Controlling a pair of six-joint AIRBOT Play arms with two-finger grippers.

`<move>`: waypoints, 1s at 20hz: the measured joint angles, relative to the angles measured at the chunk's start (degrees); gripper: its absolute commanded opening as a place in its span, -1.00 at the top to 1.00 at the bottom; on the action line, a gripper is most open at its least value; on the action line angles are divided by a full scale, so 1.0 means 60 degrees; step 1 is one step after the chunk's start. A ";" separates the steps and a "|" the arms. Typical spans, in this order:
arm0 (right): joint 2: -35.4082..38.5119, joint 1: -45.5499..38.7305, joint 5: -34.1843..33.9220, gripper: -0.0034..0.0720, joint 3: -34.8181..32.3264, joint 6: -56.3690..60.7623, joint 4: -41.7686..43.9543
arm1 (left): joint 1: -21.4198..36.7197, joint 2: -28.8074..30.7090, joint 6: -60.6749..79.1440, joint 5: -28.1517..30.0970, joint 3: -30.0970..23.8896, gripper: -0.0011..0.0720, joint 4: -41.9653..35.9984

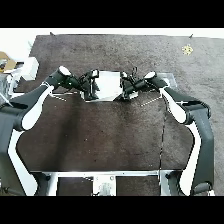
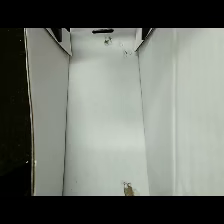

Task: Fold the box and place the chain.

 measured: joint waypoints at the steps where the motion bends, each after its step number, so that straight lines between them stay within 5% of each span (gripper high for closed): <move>1: 0.0000 0.0000 0.0000 -0.25 0.0000 0.0000 0.0000 | 0.0000 0.0000 -0.0044 0.0011 0.0000 -0.98 0.0015; 3: 0.0000 0.0000 -0.0004 -0.25 0.0000 0.0000 0.0000 | 0.0015 0.0000 -0.0120 0.0055 0.0000 -0.88 0.0036; 7: 0.0000 0.0000 -0.0011 -0.25 -0.0004 0.0011 0.0000 | 0.0266 0.0055 -0.0492 0.0069 0.0011 0.79 0.0146; 8: 0.0000 0.0000 -0.0015 -0.25 -0.0004 0.0007 0.0004 | 0.0382 0.0109 -0.0579 -0.0025 0.0073 0.94 0.0131; 20: 0.0000 0.0000 -0.0022 -0.25 -0.0004 -0.0004 0.0007 | 0.1526 0.1829 -0.7745 -0.1384 0.1592 0.94 0.2535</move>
